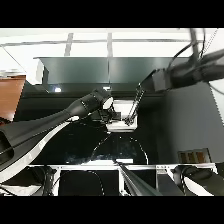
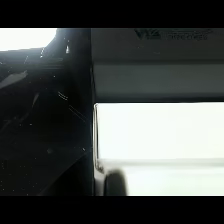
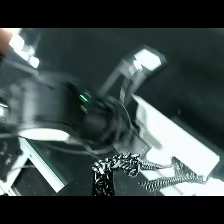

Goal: Fold the box and place the chain.

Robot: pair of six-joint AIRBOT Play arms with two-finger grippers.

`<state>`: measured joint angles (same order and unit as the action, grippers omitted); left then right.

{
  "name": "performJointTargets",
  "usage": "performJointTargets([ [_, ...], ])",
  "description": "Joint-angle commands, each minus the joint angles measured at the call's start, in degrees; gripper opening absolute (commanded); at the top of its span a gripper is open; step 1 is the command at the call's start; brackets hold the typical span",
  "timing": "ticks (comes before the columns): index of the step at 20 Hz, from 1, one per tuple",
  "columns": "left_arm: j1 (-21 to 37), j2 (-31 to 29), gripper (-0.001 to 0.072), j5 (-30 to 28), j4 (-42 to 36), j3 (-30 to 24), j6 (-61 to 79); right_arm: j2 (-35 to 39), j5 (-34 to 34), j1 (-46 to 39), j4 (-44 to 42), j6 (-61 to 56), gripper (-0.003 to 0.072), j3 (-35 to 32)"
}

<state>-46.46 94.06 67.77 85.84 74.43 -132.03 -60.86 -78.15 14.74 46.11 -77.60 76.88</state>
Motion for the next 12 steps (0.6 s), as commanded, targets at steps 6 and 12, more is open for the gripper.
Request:
performJointTargets([
  [6,0.1,0.0,0.0022,0.0,0.0,0.0,0.0,3.6,3.6,0.1,0.9,-0.9,0.0013,-5.4],
  [12,0.1,0.0,0.0022,-0.1,0.0,0.0,0.0,8.2,4.2,-0.2,-6.4,-2.5,0.0013,4.0],
])
